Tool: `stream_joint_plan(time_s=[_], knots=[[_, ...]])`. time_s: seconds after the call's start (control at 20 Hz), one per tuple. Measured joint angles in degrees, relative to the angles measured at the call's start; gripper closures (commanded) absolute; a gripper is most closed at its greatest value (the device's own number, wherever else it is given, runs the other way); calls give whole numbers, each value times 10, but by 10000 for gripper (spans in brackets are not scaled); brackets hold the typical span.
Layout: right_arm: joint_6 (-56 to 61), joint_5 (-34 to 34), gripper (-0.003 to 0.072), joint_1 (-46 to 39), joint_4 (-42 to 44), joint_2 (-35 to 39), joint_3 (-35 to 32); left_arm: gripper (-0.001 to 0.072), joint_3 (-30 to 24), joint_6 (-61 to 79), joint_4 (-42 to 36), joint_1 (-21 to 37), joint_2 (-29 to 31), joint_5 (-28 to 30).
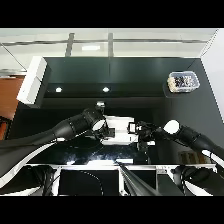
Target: Fold the box and place the chain.
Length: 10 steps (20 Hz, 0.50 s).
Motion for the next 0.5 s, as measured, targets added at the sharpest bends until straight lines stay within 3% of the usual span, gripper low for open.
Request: stream_joint_plan(time_s=[0.15,0.2,0.25,0.3,0.5], knots=[[0,0,441,0,0,0,0,381,0,0,1,3,1,-10],[0,0,441,0,0,0,0,414,0,0,1,3,1,-10],[0,0,441,0,0,0,0,571,0,0,0,3,1,-9],[1,0,441,0,1,0,0,660,0,0,-4,3,1,-3],[1,2,441,0,1,0,0,684,0,4,-7,2,1,-8]])
